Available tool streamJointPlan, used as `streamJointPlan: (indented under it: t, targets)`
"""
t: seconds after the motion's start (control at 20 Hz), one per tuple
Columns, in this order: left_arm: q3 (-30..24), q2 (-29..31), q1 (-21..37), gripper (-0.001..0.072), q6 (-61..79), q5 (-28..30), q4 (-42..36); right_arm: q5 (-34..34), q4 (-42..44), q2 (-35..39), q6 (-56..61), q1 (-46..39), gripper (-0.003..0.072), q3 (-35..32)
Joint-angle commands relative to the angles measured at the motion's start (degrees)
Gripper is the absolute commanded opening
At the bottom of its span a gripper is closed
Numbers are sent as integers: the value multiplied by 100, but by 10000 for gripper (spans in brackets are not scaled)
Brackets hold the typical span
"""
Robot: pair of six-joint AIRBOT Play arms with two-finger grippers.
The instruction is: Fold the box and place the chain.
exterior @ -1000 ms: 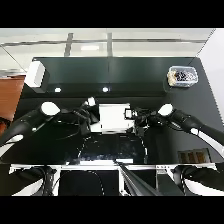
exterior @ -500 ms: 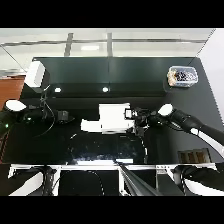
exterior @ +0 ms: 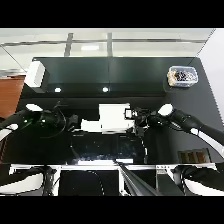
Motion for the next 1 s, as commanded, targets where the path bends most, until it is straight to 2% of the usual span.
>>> streamJointPlan:
  t: [0.0,0.15,0.2,0.25,0.3,0.35,0.5,0.65,0.7,0.75,0.8,0.95]
  targets:
    - [26,-138,-608,25,-4,232,-249,0,2,0,2,4,132,-2]
    - [205,-136,-732,30,212,-9,-520,0,2,0,2,2,132,-2]
    - [310,-136,-708,57,271,-146,-520,0,2,0,2,2,132,-2]
    - [437,-136,-669,238,280,-308,-492,0,0,0,2,2,131,-2]
    - [544,-136,-632,458,280,-428,-455,0,2,0,2,2,132,-2]
    - [651,-136,-621,621,278,-533,-411,0,2,0,2,2,132,-2]
    - [916,-136,-713,640,275,-758,-398,0,2,0,2,2,132,-2]
    - [1038,-136,-1108,637,240,-638,-393,0,2,0,2,2,132,-2]
    - [1075,-136,-1257,615,140,-503,-391,0,0,0,2,4,131,-2]
    - [1110,-136,-1379,556,0,-352,-391,0,2,0,2,2,131,-2]
    - [1165,-136,-1499,463,0,-223,-369,0,2,0,2,4,132,-2]
    - [1375,-136,-1825,463,-470,-57,181,0,2,0,2,4,132,-2]
